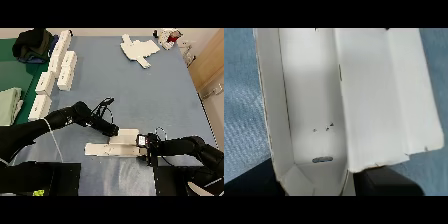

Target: Fold the box.

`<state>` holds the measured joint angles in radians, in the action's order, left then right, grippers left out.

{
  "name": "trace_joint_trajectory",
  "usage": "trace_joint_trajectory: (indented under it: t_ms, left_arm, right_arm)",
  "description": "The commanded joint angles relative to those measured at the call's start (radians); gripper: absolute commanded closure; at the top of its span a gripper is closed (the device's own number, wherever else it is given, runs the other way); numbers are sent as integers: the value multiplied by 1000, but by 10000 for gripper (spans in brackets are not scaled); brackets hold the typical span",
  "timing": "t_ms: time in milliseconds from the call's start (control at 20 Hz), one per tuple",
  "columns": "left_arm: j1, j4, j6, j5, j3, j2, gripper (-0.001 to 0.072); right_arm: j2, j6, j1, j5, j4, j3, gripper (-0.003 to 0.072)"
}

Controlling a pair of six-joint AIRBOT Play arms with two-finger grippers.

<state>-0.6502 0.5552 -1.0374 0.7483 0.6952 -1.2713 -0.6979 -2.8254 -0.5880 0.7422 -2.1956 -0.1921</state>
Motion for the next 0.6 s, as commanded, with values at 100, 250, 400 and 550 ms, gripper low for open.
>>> trace_joint_trajectory:
  t_ms: [100, 250, 400, 550]
  left_arm:
    - [3, 43, 117, 56, 62, 144, 697]
    - [-2, 186, 124, 125, 65, 333, 697]
    - [-55, 349, 120, 206, 51, 502, 698]
    - [-136, 431, 101, 205, -20, 614, 697]
  right_arm:
    - [1, -2, 0, 0, 0, 0, 176]
    - [1, -2, 0, 0, 0, 0, 176]
    - [1, -2, 0, 0, 0, 0, 176]
    - [1, -2, 0, 0, 0, 0, 176]
